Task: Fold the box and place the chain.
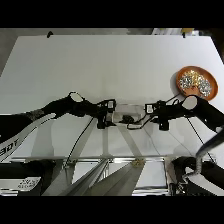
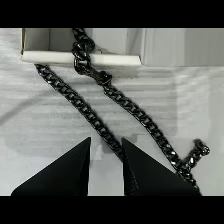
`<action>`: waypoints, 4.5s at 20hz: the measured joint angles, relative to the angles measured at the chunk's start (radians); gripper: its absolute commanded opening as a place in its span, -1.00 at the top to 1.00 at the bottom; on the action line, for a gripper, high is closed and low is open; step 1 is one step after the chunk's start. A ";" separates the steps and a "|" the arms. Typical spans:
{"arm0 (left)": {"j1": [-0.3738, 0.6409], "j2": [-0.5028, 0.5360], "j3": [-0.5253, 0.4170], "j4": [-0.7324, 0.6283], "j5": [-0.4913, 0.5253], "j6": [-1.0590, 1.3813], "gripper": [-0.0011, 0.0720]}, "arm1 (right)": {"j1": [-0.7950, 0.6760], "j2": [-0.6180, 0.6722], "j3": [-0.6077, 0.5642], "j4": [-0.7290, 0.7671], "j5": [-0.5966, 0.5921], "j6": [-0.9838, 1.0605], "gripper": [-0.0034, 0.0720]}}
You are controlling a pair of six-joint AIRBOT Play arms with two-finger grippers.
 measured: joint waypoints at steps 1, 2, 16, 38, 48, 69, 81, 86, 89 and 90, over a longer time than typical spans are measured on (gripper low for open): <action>0.000 0.000 0.000 0.000 0.000 0.000 0.07 | 0.000 -0.009 0.000 0.000 -0.001 -0.003 0.32; 0.000 0.000 0.000 0.000 0.000 0.000 0.07 | 0.000 -0.019 0.000 -0.002 0.000 -0.004 0.32; 0.000 0.000 0.000 0.000 0.000 0.000 0.07 | 0.000 0.066 -0.002 -0.024 0.079 0.027 0.87; 0.000 0.000 0.000 0.000 0.000 0.000 0.07 | 0.000 0.341 -0.002 0.850 0.184 -0.050 0.87; 0.000 0.000 0.000 0.000 0.000 0.000 0.07 | 0.000 0.327 -0.008 0.687 0.110 -0.024 0.87; 0.000 0.000 0.000 0.000 0.000 0.000 0.07 | -0.084 0.158 -0.065 0.102 0.054 0.023 0.13; 0.000 0.000 0.000 0.000 0.000 0.000 0.07 | 0.001 -0.026 -0.069 0.267 -0.100 -0.232 0.34; 0.000 0.000 0.000 0.000 0.000 0.000 0.07 | 0.004 -0.052 -0.070 0.267 -0.079 -0.253 0.50; 0.000 0.000 0.000 0.000 0.000 0.000 0.07 | 0.005 -0.056 -0.070 0.252 -0.071 -0.254 0.87; 0.000 0.000 0.000 0.000 0.000 0.000 0.07 | 0.004 -0.056 -0.070 0.248 -0.068 -0.250 0.87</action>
